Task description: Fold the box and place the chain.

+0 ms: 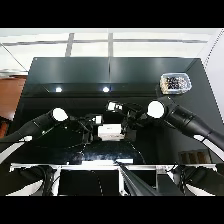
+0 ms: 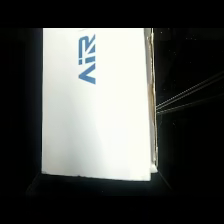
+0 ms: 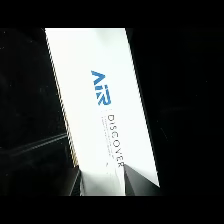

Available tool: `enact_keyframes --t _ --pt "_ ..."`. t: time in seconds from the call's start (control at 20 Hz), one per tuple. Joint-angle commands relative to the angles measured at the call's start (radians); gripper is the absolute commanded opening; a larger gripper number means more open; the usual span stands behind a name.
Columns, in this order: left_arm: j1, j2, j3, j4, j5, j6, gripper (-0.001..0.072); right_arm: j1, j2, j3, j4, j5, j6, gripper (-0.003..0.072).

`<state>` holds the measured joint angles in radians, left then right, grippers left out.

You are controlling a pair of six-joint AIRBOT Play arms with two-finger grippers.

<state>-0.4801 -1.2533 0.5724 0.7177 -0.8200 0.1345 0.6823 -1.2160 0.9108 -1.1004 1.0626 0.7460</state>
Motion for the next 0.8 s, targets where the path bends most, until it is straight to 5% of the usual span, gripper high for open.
enact_keyframes --t 0.0,0.75 --pt "-0.001 0.000 0.000 0.000 0.000 0.000 0.0482 0.002 -0.008 -0.002 0.011 -0.008 0.002 0.0307" --pt "-0.001 0.000 0.000 0.000 0.000 0.000 0.0482 0.001 -0.023 -0.004 0.024 0.013 0.002 0.0309"
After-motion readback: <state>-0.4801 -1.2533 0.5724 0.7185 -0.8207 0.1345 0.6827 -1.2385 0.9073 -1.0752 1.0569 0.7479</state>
